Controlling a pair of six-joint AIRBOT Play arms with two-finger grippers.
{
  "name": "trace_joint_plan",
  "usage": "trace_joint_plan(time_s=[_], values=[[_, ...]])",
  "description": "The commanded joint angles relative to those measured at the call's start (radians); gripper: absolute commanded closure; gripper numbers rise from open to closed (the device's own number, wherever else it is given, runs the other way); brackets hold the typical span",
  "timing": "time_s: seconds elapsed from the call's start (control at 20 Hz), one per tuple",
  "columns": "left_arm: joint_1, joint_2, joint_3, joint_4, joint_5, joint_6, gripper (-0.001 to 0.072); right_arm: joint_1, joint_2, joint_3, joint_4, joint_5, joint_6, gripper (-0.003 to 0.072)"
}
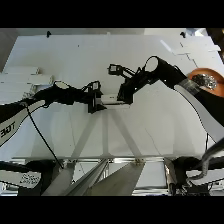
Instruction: Fold the box and place the chain.
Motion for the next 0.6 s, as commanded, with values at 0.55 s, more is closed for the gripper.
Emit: trace_joint_plan(time_s=[0.55], values=[[0.0, 0.001, 0.0, 0.002, -0.001, 0.001, 0.0449, 0.013, 0.024, 0.0, 0.002, 0.021, 0.061, 0.0348]])
